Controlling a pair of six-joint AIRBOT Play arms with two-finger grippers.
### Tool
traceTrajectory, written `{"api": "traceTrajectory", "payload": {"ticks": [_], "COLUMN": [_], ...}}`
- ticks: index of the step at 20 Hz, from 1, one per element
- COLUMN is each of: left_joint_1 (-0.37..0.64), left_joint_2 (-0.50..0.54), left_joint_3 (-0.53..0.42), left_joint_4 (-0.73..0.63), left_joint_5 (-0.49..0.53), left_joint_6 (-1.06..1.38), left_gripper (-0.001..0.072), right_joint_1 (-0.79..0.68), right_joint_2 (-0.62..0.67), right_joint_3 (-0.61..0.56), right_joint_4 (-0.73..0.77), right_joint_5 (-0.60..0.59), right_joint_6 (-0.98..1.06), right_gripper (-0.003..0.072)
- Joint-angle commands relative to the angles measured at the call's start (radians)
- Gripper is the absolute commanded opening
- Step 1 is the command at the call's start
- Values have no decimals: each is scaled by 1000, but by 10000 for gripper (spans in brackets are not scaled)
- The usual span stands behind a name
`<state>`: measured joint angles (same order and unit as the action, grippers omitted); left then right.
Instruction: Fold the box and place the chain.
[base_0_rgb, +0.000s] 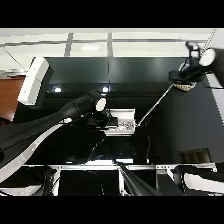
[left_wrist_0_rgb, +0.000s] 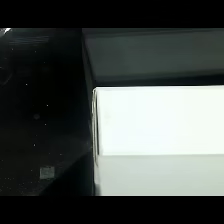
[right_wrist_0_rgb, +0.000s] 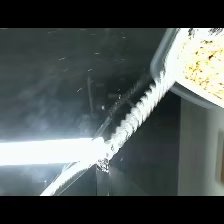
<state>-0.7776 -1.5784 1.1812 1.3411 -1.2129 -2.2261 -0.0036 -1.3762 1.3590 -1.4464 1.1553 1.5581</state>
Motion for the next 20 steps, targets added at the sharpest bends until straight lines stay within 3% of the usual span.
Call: {"api": "traceTrajectory", "payload": {"ticks": [1, 5, 9, 17, 20], "left_joint_1": [0, 0, 0, 0, 0], "left_joint_2": [-1, -1, -1, -1, -1], "left_joint_3": [0, 0, 0, 0, 0], "left_joint_4": [0, 0, 0, 0, 0], "left_joint_5": [0, -1, -1, -1, -1], "left_joint_6": [0, 0, 0, 0, 0], "left_gripper": [32, 33, 33, 32, 32], "right_joint_1": [6, 6, 6, 6, 6], "right_joint_2": [207, 404, 509, 528, 528], "right_joint_3": [1, 1, 1, 2, 2], "right_joint_4": [93, 257, 433, 781, 843], "right_joint_5": [159, 207, 218, 214, 216], "right_joint_6": [-108, -127, -148, -237, -247], "right_gripper": [19, 18, 18, 18, 19]}}
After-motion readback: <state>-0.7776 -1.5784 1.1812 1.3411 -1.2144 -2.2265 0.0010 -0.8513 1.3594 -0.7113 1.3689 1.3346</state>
